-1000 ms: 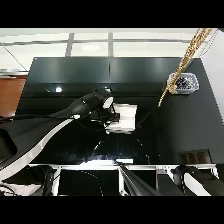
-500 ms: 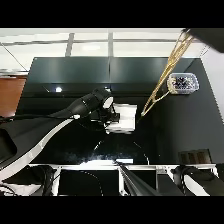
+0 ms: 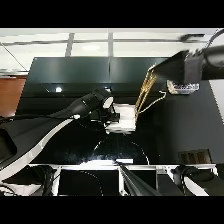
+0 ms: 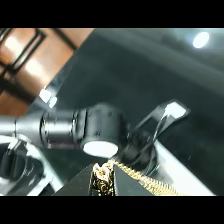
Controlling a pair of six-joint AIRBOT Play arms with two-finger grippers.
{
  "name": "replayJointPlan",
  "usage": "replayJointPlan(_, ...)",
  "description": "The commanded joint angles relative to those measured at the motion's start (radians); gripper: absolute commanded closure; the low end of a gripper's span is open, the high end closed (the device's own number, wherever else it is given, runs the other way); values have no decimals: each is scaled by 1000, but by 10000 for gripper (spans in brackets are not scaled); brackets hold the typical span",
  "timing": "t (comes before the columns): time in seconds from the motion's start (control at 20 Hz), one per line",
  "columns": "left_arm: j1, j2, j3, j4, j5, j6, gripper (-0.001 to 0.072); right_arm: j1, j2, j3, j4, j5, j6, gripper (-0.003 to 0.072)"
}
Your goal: Fold the box and place the chain.
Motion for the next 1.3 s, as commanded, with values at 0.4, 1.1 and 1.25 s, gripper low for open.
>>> replayJointPlan(0.4, 0, 0, 1, 0, 1, 0, 680, 129, -24, -395, 93, -199, -45, 683)
replayJointPlan(1.1, 0, 0, 1, 0, 1, 0, 681, 114, -33, -739, -55, -396, -75, 150)
replayJointPlan(1.25, 0, 0, 1, 0, 0, 0, 681, 25, -2, -704, -217, -328, -143, 147)
